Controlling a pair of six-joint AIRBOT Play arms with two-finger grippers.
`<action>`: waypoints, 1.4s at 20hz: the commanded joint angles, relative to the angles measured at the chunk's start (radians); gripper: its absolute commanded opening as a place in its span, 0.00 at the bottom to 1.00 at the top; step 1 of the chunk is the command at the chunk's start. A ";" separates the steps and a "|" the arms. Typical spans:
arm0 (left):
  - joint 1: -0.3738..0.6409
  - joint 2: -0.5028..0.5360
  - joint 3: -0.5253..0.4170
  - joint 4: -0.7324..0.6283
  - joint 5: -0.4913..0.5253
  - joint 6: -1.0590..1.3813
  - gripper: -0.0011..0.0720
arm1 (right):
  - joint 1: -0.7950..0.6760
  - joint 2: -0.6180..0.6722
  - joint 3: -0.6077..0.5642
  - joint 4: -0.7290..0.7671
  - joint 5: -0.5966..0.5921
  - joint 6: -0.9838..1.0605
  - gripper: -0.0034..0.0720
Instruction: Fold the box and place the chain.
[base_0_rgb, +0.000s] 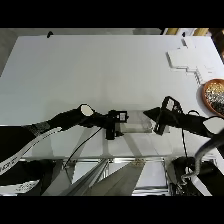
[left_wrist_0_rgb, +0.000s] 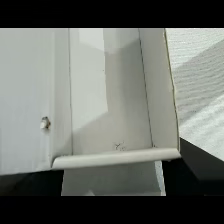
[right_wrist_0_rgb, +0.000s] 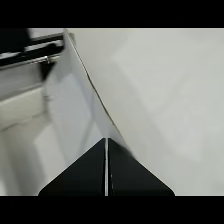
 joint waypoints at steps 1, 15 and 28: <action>0.000 0.001 0.000 0.000 0.000 0.000 0.41 | 0.000 -0.162 0.001 0.051 -0.179 -0.011 0.07; 0.000 0.001 0.000 0.000 0.000 0.001 0.41 | 0.000 0.018 0.097 -0.386 0.170 0.201 0.06; 0.000 0.000 0.000 0.000 0.000 0.001 0.41 | -0.029 -0.169 0.028 -0.524 0.258 -0.210 0.22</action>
